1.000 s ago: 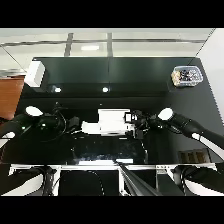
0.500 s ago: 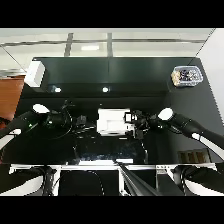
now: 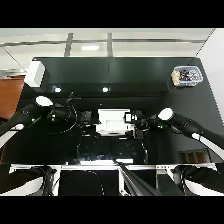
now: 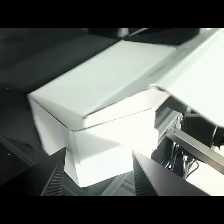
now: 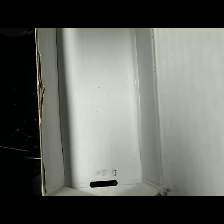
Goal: Fold the box and place the chain.
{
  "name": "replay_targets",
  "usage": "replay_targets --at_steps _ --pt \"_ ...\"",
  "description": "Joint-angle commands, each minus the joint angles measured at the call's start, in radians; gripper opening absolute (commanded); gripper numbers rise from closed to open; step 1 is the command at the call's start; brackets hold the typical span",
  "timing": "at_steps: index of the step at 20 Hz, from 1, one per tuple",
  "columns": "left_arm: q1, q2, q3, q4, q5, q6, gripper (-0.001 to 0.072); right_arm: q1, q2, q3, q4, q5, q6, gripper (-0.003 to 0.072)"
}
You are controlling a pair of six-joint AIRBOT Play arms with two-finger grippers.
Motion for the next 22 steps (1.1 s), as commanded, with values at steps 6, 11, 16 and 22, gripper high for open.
replay_targets --at_steps 6,11,16,22 --pt "-0.051 -0.001 0.055 0.079 0.012 -0.098 0.0396 0.000 0.000 0.000 0.000 0.000 0.000 0.0306" --pt "-0.164 -0.001 0.133 0.326 0.051 -0.317 0.0396 0.000 0.000 0.000 0.000 0.000 0.000 0.0306" --pt "-0.275 -0.001 0.179 0.512 0.099 -0.551 0.0329 0.000 0.000 0.000 0.000 0.000 0.000 0.0306" --pt "-0.374 -0.003 0.190 0.686 0.146 -0.786 0.0329 0.000 0.000 0.000 0.000 -0.001 0.000 0.0306"
